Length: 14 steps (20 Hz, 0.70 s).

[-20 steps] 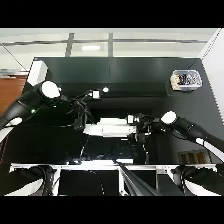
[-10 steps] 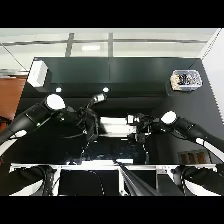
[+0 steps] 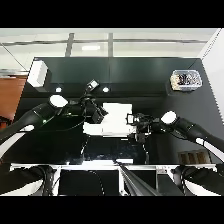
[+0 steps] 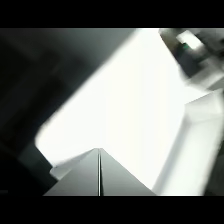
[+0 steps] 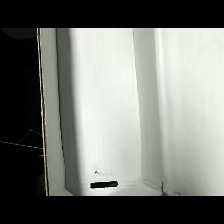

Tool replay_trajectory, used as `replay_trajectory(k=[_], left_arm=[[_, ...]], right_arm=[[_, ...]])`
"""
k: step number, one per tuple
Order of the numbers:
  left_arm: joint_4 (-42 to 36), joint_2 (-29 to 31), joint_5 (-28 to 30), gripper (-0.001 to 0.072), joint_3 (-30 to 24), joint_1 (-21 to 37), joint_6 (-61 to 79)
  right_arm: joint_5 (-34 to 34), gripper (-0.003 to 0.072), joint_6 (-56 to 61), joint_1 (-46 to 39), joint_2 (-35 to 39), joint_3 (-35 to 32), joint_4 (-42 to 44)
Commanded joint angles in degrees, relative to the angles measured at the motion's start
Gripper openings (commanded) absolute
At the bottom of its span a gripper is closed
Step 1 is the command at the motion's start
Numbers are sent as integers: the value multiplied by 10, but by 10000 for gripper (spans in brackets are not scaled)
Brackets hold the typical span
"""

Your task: Fold the box and place the chain.

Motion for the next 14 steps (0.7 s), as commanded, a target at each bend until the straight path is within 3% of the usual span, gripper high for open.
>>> replay_trajectory(k=[1,5,8,11,14], left_arm=[[37,-42,14,23,1,-5,3],[54,-54,-20,23,5,-4,6],[71,-33,-64,22,37,36,3],[74,27,-152,21,53,81,-1],[108,96,-163,22,36,124,14]], right_arm=[[0,7,0,0,0,0,0],[0,7,0,0,0,0,0],[0,7,0,0,0,0,0],[0,7,0,0,0,0,0],[0,7,0,0,0,0,0]])
